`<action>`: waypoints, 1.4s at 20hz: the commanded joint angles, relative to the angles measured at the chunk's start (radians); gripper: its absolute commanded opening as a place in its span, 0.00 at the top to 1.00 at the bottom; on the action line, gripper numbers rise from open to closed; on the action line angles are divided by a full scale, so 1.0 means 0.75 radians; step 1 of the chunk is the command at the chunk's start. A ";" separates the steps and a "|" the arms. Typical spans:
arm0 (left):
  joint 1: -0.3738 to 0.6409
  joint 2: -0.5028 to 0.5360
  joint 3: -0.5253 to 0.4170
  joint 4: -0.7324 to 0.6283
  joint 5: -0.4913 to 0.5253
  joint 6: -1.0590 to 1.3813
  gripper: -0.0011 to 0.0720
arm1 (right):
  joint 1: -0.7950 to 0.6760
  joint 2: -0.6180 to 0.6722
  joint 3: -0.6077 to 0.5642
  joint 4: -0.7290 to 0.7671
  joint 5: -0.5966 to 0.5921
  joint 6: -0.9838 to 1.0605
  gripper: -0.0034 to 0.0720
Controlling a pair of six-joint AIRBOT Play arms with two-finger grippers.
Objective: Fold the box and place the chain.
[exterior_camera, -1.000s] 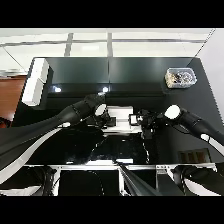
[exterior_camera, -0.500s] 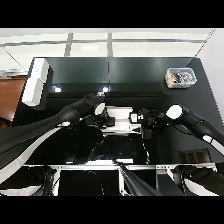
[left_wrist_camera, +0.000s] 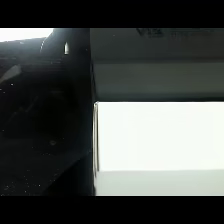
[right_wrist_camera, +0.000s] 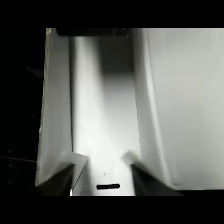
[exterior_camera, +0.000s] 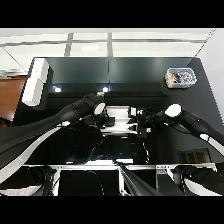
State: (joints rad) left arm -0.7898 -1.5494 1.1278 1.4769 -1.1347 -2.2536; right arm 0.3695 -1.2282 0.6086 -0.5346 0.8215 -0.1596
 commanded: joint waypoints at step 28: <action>0.002 -0.001 0.001 -0.002 -0.001 0.001 0.95 | -0.477 -0.081 -0.162 0.213 0.309 1.476 0.93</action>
State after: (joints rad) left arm -0.7891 -1.5494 1.1278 1.4757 -1.1347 -2.2536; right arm -0.0750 -1.2655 0.4774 -0.5156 1.0695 1.0576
